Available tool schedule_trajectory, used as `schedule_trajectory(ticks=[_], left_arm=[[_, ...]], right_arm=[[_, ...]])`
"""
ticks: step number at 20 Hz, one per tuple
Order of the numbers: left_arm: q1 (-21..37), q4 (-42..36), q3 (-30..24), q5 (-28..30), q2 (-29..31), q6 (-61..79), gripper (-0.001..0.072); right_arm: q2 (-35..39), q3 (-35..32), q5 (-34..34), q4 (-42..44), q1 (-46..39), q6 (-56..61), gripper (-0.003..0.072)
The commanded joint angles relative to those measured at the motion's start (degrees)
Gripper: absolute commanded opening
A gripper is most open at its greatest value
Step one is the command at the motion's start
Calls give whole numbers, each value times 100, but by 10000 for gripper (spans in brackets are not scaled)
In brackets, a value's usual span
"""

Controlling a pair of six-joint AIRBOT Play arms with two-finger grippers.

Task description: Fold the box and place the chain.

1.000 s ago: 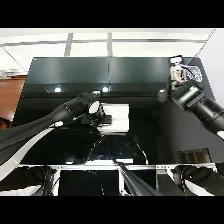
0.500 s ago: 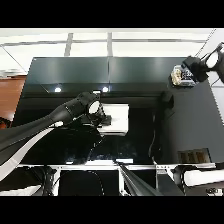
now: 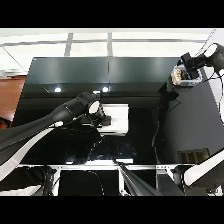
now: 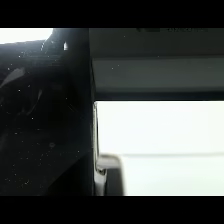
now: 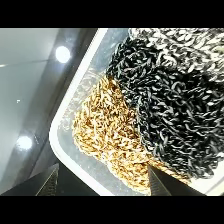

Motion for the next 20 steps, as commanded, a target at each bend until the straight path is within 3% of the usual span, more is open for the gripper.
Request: schedule_trajectory(ticks=[1, 7, 14, 15, 16, 17, 20], left_arm=[[2, -4, 4, -2, -2, -2, 31], [2, -4, 4, -2, -2, -2, 30], [2, -4, 4, 2, -2, -2, 31], [2, -4, 4, 2, -2, -2, 31], [2, -4, 4, 2, -2, -2, 31], [2, -4, 4, 2, -2, -2, 31], [2, -4, 4, 4, -2, -2, 31]], right_arm=[[-136, 87, 68, 81, -35, 35, 612], [-234, 85, 168, 15, -46, 31, 558], [-472, 87, -37, 81, -44, -192, 558], [-470, 87, -35, 140, -46, -415, 495], [-450, 90, -20, 258, -57, -793, 151], [-409, 98, 0, 365, -72, -1211, 23], [-50, 107, 68, 382, -109, -1853, 24]])
